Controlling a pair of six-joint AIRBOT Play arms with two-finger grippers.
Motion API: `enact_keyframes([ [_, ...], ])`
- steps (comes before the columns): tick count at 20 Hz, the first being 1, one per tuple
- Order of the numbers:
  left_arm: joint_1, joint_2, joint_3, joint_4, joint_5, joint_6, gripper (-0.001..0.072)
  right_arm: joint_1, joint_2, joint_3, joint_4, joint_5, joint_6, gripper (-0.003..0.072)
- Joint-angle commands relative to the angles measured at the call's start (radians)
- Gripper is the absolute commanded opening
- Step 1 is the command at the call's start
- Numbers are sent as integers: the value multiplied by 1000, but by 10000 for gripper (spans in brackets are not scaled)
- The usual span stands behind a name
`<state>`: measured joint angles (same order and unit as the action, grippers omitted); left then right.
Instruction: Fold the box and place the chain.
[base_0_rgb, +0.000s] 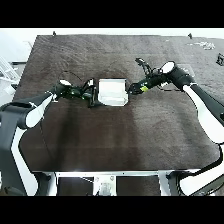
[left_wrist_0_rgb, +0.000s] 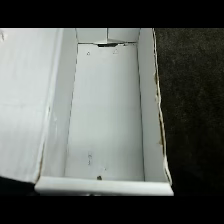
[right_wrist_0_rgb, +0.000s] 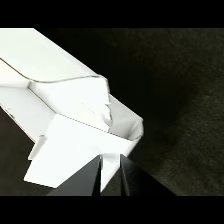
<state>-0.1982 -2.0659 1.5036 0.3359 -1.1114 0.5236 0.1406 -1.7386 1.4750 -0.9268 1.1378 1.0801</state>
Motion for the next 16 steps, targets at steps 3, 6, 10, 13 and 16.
enact_keyframes([
  [3,0,1,0,0,0,0,542,-1,-7,-2,-21,8,-8,367],
  [6,0,1,0,0,0,0,542,0,-17,-3,-15,9,-14,368],
  [10,0,1,0,0,0,0,542,2,-29,-2,42,9,-18,369],
  [13,0,1,0,0,0,0,542,2,-29,-2,74,9,-14,369],
  [16,0,1,0,0,0,0,542,2,-29,-2,88,12,-13,369],
])
